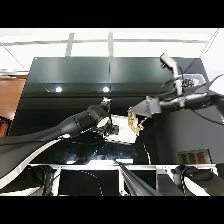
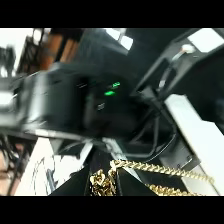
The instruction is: Fold the box and place the chain.
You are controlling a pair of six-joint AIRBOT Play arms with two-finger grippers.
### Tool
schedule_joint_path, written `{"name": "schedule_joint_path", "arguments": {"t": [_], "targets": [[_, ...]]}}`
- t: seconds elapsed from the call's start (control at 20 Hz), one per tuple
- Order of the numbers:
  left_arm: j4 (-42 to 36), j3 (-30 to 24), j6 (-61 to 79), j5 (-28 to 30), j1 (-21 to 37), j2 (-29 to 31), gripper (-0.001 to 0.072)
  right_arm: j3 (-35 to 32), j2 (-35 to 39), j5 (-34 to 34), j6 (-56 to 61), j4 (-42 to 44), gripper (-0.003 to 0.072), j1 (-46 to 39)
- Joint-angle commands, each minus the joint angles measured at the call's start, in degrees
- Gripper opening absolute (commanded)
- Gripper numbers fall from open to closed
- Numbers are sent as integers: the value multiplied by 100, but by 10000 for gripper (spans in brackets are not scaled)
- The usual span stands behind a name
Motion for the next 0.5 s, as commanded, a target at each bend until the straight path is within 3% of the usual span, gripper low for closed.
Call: {"name": "schedule_joint_path", "arguments": {"t": [0.0, 0.3, 0.4, 0.45], "targets": [[0, 2, 0, -2, -2, 0, 33, -745, -4, -1005, -22, 48, 11, 337], [-4, 2, 2, -2, -2, 0, 33, -1106, -4, -1075, 140, -518, 38, 376], [-2, 2, 0, -2, -2, 0, 34, -1102, 2, -1034, 214, -555, 343, 317], [-2, 2, 0, 0, -2, 0, 33, -1080, 15, -872, 212, -540, 391, 186]]}}
